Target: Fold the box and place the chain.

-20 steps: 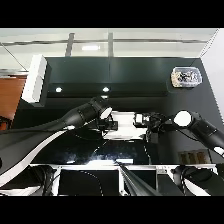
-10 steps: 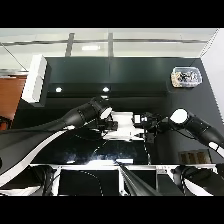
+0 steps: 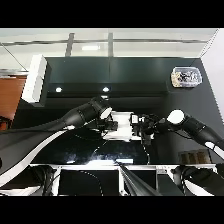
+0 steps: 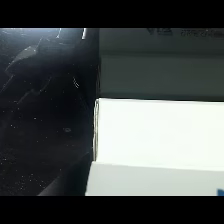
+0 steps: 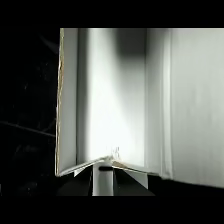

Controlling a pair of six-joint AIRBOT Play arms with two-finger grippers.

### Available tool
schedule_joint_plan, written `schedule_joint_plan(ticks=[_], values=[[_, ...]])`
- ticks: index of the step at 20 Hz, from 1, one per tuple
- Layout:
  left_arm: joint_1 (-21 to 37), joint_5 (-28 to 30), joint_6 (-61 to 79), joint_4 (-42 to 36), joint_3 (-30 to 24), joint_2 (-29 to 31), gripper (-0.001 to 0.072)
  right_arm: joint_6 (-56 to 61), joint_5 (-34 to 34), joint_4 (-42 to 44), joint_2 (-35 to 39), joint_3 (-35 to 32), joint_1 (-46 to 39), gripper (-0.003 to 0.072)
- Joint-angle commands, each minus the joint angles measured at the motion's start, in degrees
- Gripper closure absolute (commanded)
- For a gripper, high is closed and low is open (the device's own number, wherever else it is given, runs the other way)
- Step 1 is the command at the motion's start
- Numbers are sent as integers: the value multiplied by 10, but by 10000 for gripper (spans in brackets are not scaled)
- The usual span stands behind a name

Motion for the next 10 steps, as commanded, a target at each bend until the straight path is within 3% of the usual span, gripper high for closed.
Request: schedule_joint_plan(ticks=[1, 8, 9, 10], values=[[1, 5, 0, 0, 0, 0, 682, 5, -27, 43, -14, 0, 14, 555], [1, 5, 0, 0, 0, 0, 682, 20, -56, 42, -22, 0, 38, 556], [1, 5, 0, 0, 0, 0, 682, 24, -57, 42, -22, 0, 38, 508], [0, 5, 0, 0, 0, 0, 682, 32, -63, 42, -22, 0, 38, 279]])
